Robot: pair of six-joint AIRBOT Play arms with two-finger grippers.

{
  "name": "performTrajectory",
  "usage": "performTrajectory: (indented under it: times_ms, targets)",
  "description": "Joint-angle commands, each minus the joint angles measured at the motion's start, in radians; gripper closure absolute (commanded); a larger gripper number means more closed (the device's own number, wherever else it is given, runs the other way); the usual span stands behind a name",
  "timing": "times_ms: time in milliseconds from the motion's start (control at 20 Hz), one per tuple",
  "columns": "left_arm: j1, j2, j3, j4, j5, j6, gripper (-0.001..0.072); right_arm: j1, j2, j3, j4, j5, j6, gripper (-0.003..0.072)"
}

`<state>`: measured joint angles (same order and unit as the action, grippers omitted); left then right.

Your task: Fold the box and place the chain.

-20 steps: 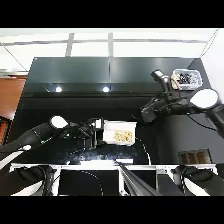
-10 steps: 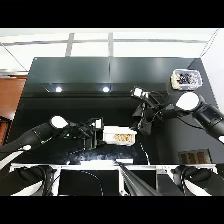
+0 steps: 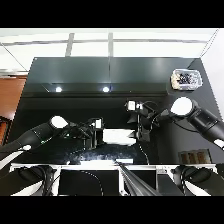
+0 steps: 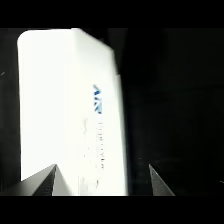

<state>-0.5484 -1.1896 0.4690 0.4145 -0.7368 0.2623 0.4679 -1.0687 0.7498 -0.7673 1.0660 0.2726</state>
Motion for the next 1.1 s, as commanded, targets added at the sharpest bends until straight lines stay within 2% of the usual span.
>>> performTrajectory:
  times_ms: [0, 150, 350, 400, 450, 500, 600, 650, 850, 900, 1050]
  targets:
    - [0.000, 0.000, 0.001, 0.001, 0.000, 0.000, 0.0249, 0.032, 0.000, -0.062, 0.014, -0.072, -0.076, -0.0034]
    - [0.000, -0.001, 0.001, 0.001, 0.000, 0.000, 0.0249, 0.039, 0.000, -0.066, 0.015, -0.124, -0.109, -0.0034]
    - [0.000, -0.001, 0.001, 0.001, 0.000, 0.000, 0.0249, 0.041, 0.000, -0.066, 0.034, -0.099, -0.102, -0.0034]
    - [0.000, -0.001, 0.001, 0.001, 0.000, 0.000, 0.0249, 0.041, 0.000, -0.065, 0.038, -0.099, -0.100, 0.0025]
    - [0.000, 0.000, 0.001, 0.001, 0.000, 0.000, 0.0249, 0.041, 0.002, -0.065, 0.042, -0.098, -0.097, 0.0190]
    - [0.000, 0.000, 0.001, 0.001, 0.000, 0.000, 0.0249, 0.041, 0.003, -0.065, 0.042, -0.098, -0.095, 0.0215]
    - [0.000, 0.000, 0.001, 0.001, 0.000, 0.000, 0.0249, 0.041, 0.010, -0.064, 0.042, -0.098, -0.084, 0.0218]
    - [0.000, 0.000, 0.001, 0.001, -0.001, 0.000, 0.0249, 0.041, 0.016, -0.064, 0.042, -0.098, -0.073, 0.0264]
    - [0.000, 0.000, 0.001, 0.001, -0.001, 0.000, 0.0249, 0.041, 0.021, -0.064, 0.036, -0.088, -0.011, 0.0274]
    - [0.000, 0.000, 0.001, 0.001, 0.000, 0.000, 0.0248, 0.041, 0.021, -0.065, 0.030, -0.082, -0.010, 0.0356]
    - [0.000, 0.000, 0.001, 0.001, 0.000, 0.000, 0.0249, 0.041, 0.021, -0.067, 0.030, -0.083, -0.011, 0.0372]
